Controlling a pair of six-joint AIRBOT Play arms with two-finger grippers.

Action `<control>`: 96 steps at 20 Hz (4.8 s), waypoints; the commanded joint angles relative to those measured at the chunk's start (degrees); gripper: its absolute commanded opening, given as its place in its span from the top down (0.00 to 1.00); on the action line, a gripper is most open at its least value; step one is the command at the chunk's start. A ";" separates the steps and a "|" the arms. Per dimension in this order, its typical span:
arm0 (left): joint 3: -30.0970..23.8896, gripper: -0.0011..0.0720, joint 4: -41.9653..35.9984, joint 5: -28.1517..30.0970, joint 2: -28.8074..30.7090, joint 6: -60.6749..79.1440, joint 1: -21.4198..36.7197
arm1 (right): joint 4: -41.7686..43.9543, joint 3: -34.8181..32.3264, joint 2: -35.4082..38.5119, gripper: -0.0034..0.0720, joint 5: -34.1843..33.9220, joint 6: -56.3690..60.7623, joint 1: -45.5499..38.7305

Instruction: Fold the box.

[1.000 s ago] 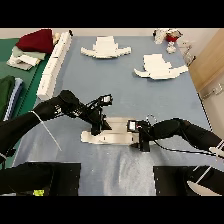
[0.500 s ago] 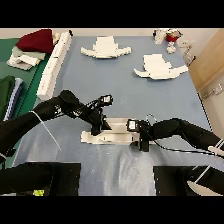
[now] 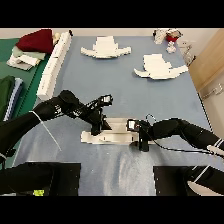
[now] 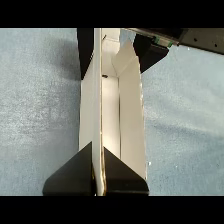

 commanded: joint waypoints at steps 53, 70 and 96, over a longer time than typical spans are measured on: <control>1.46 0.97 18.71 -16.44 14.32 -47.28 10.73 | -0.15 -0.04 -0.04 0.25 -0.07 0.33 0.07; -0.83 0.97 2.71 12.52 6.88 -64.70 -4.85 | -0.17 -0.02 -0.07 0.25 -0.07 0.35 0.07; 2.71 0.97 16.59 -1.88 20.37 -52.30 -7.91 | -0.17 -0.04 -0.07 0.25 -0.07 0.33 0.07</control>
